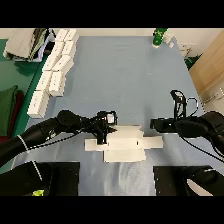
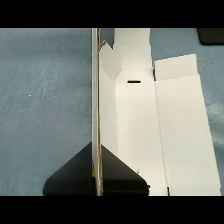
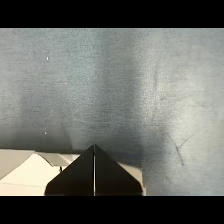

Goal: Fold the box.

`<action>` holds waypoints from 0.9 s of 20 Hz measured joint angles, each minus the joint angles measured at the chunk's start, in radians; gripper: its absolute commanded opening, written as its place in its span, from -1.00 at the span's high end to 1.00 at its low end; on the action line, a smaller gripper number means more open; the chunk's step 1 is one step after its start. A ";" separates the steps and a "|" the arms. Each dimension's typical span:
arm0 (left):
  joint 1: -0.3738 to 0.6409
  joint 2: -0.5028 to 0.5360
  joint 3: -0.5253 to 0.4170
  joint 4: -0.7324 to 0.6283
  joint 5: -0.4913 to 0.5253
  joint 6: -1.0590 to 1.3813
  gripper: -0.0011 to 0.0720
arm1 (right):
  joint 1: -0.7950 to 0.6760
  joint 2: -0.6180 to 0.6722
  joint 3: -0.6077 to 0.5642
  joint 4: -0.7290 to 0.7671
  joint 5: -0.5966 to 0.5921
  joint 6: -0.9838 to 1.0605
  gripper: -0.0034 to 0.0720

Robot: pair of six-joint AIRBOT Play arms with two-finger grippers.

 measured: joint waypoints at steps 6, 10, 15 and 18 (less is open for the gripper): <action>0.000 0.016 0.002 -0.001 0.023 0.079 0.94 | 0.000 0.000 0.000 0.000 -0.001 0.000 0.91; -0.011 0.019 -0.019 -0.015 0.012 0.101 0.94 | 0.000 0.000 0.000 0.000 -0.001 0.000 0.91; -0.016 0.021 -0.048 -0.041 0.010 0.106 0.94 | 0.000 0.000 0.000 0.003 -0.001 0.000 0.91; -0.016 0.021 -0.052 -0.047 0.003 0.099 0.94 | 0.000 0.000 0.000 0.004 -0.001 0.000 0.91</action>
